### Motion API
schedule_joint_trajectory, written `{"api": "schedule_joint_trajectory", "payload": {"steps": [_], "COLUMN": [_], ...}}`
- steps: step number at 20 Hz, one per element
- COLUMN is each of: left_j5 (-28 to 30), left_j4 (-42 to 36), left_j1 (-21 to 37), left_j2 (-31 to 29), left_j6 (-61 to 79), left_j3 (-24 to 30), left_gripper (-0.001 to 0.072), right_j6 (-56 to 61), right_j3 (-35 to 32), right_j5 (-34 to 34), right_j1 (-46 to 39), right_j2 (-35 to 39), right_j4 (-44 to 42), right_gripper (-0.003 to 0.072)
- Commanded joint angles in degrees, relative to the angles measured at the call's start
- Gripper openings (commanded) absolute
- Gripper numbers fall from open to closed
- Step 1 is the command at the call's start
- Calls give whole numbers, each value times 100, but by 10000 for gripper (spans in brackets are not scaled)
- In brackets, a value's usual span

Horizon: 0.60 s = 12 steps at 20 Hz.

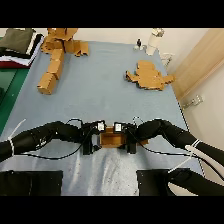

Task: Fold the box.

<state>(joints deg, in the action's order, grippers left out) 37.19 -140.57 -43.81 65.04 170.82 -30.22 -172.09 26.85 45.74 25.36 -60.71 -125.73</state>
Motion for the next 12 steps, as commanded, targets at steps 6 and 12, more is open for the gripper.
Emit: {"api": "schedule_joint_trajectory", "payload": {"steps": [6, 12], "left_j5": [-306, -619], "left_j4": [-92, -90], "left_j1": [-271, -492], "left_j2": [63, 162], "left_j6": [2, 2], "left_j3": [-15, -35], "left_gripper": [701, 702], "right_j6": [2, 2], "right_j3": [-2, -2], "right_j5": [-2, -2], "right_j1": [-2, -2], "right_j2": [2, 2], "right_j4": [-2, -2], "right_gripper": [601, 601]}}
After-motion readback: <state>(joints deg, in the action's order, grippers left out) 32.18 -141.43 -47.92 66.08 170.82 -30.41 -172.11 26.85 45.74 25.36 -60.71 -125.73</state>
